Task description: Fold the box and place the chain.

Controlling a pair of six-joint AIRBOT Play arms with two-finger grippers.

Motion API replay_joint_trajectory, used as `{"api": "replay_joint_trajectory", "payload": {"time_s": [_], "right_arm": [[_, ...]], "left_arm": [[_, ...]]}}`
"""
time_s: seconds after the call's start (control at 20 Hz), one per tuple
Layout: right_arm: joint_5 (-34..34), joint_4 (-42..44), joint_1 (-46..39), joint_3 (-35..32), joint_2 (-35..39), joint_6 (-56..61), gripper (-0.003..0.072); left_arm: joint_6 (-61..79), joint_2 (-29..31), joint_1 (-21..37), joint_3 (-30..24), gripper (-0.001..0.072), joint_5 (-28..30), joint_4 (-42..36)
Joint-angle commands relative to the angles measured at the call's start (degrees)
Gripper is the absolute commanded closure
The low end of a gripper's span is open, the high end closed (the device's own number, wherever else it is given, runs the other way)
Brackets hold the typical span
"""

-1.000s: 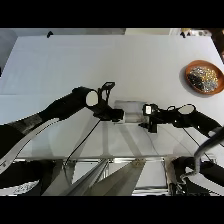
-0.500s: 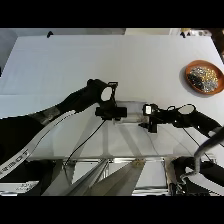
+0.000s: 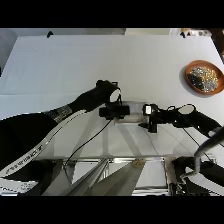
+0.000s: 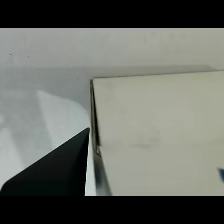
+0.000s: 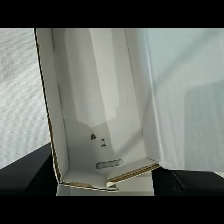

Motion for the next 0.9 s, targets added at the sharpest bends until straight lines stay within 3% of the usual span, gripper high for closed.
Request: {"api": "replay_joint_trajectory", "payload": {"time_s": [0.0,0.1,0.2,0.3,0.45,0.55,0.8,0.85], "right_arm": [[0.02,0.00,-0.04,0.04,0.02,0.00,0.0330],[0.02,0.00,-0.04,0.04,0.02,0.00,0.0330],[0.02,0.00,-0.04,0.04,0.02,0.00,0.0330],[0.02,0.00,-0.04,0.04,0.02,0.00,0.0330],[0.02,0.00,-0.04,0.04,0.02,0.00,0.0330],[0.02,0.00,-0.04,0.04,0.02,0.00,0.0330],[0.02,0.00,-0.04,0.04,0.02,0.00,0.0330],[0.02,0.00,-0.04,0.04,0.02,0.00,0.0330]], "left_arm": [[-1.27,-0.28,-0.33,-1.46,0.0360,0.17,0.85],[-1.81,-0.28,-0.46,-1.44,0.0372,1.75,0.59],[-2.78,-0.31,-0.74,-1.44,0.0463,2.80,0.98],[-4.52,-0.31,-1.09,-1.44,0.0465,3.87,1.09],[-5.81,-0.31,-1.88,-1.44,0.0537,4.59,2.49],[-5.77,-0.31,-2.32,-1.44,0.0707,4.59,3.45],[-6.36,-0.31,-2.51,-1.44,0.0705,3.48,3.39],[-6.12,-0.28,-2.51,-1.44,0.0676,3.30,3.30]]}}
